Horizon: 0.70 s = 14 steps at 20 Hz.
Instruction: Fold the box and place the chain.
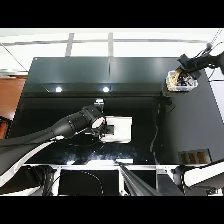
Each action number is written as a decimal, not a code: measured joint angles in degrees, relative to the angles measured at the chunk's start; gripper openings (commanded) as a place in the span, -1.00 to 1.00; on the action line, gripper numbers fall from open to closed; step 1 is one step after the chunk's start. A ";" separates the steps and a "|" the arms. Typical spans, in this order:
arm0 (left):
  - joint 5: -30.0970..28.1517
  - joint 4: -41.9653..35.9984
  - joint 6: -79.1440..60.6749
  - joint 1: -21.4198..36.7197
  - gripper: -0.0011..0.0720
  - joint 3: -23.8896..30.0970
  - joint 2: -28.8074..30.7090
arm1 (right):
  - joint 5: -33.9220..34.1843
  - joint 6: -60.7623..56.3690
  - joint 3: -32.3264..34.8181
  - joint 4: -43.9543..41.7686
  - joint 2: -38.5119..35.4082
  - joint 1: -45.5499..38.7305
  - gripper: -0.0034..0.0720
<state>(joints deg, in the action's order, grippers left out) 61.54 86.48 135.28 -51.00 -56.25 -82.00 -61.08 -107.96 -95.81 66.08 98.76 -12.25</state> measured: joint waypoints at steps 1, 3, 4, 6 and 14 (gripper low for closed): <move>0.00 0.02 0.02 0.00 -0.90 0.00 0.00 | -0.13 1.64 -0.04 -0.57 -1.66 -0.44 -0.81; 0.02 0.02 0.02 0.00 -0.90 0.00 0.00 | -0.55 5.33 -0.52 -1.86 -5.22 -1.49 -0.81; 0.00 0.02 0.02 0.00 -0.90 0.00 0.00 | -0.85 6.99 -0.92 -2.54 -6.80 -1.90 -0.81; 0.02 0.02 0.02 0.00 -0.90 0.00 0.00 | -1.46 10.19 -1.99 -3.54 -10.05 -2.60 -0.81; 0.02 0.02 0.02 0.00 -0.90 0.00 0.00 | -5.07 19.39 -11.39 -9.20 -20.26 -4.33 -0.81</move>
